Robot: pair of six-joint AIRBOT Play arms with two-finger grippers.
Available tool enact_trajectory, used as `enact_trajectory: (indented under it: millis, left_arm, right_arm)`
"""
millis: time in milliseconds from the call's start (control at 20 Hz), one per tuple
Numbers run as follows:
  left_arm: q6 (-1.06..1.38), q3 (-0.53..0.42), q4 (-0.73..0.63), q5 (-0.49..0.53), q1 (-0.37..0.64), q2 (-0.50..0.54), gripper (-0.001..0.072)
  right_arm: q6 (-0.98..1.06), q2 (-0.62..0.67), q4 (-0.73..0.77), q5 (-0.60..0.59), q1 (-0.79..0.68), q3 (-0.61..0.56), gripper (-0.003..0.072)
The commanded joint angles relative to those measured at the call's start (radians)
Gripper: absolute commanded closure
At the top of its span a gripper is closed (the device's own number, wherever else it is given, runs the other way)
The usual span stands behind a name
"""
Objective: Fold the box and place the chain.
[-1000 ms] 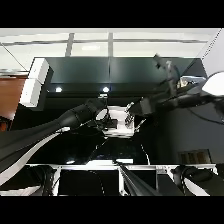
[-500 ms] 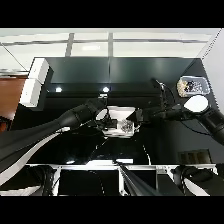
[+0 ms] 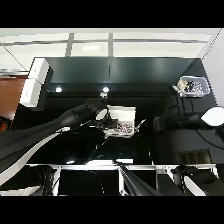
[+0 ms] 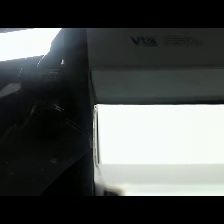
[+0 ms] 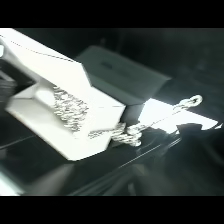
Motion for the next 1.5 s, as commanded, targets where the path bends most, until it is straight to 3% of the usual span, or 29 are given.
enact_trajectory:
  millis: [0,100,200,400,600,900,950,1000,1250,1400,1450]
  left_arm:
    - [0.0,0.0,0.0,0.011,0.001,-0.001,0.0681]
    - [0.0,0.0,0.0,0.01,0.001,-0.001,0.0681]
    - [0.0,0.0,0.0,0.009,0.001,-0.001,0.0681]
    - [0.0,0.0,0.0,0.008,0.001,-0.001,0.0681]
    - [0.0,0.0,0.0,0.005,0.001,-0.001,0.0682]
    - [0.0,0.0,0.0,0.005,0.001,-0.001,0.0682]
    - [0.0,0.0,0.0,0.005,0.001,-0.001,0.0681]
    - [0.0,0.0,0.0,0.005,0.001,-0.001,0.0681]
    - [0.0,0.0,0.0,0.005,0.001,-0.001,0.0682]
    - [0.0,0.0,0.0,0.005,0.001,-0.001,0.0681]
    - [0.0,0.0,0.0,0.005,0.001,-0.001,0.0682]
  right_arm:
    - [-0.175,0.034,-0.02,-0.3,0.104,-0.157,-0.0034]
    - [-0.444,0.029,-0.043,-0.418,0.182,-0.205,-0.0034]
    - [-0.72,0.022,-0.087,-0.459,0.23,-0.23,-0.0034]
    - [-0.872,-0.049,-0.02,-0.456,0.223,-0.229,-0.0034]
    - [-1.137,-0.132,0.18,-0.467,0.227,-0.228,-0.0034]
    - [-1.197,-0.212,0.185,-0.502,0.227,-0.221,-0.0034]
    - [-1.197,-0.217,0.185,-0.507,0.227,-0.221,0.0079]
    - [-1.197,-0.223,0.185,-0.509,0.227,-0.221,0.0134]
    - [-1.194,-0.242,0.185,-0.529,0.227,-0.221,0.0161]
    - [-1.177,-0.241,0.185,-0.547,0.226,-0.217,0.0675]
    - [-1.165,-0.24,0.185,-0.546,0.226,-0.213,0.0673]
